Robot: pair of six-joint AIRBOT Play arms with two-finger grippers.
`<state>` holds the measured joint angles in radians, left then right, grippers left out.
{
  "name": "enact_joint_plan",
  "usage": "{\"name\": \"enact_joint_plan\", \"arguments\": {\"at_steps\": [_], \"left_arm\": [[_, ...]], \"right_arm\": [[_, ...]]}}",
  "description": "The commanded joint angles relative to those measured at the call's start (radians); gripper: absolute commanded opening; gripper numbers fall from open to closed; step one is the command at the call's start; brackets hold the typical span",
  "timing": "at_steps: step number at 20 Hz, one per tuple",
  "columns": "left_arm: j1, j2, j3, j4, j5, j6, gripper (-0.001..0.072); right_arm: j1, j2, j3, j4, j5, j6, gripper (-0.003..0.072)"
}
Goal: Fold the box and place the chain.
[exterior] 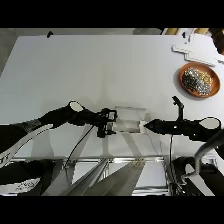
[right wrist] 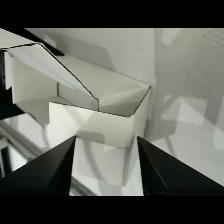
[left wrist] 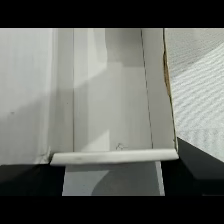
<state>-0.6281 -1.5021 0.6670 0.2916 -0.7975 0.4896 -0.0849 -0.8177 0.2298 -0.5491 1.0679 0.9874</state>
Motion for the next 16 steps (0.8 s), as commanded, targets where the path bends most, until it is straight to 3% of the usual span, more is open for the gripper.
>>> {"name": "enact_joint_plan", "arguments": {"at_steps": [1, 3, 5, 9, 16], "left_arm": [[0.001, 0.001, 0.000, 0.000, 0.000, 0.000, 0.0208], [0.001, 0.001, 0.000, 0.000, 0.000, 0.000, 0.0207], [0.001, 0.001, 0.000, 0.000, 0.000, 0.000, 0.0208], [0.001, 0.001, 0.000, 0.000, 0.000, 0.000, 0.0207], [0.001, 0.001, 0.000, 0.000, 0.000, 0.000, 0.0208]], "right_arm": [[0.074, 0.001, 0.035, -0.043, -0.013, 0.021, 0.0478], [0.187, 0.001, 0.101, -0.152, -0.069, 0.153, 0.0477], [0.298, -0.001, 0.163, -0.309, -0.151, 0.430, 0.0477], [0.469, -0.079, 0.270, -0.571, -0.148, 0.780, 0.0477], [0.684, -0.206, 0.343, -0.735, -0.194, 1.092, 0.0477]]}}
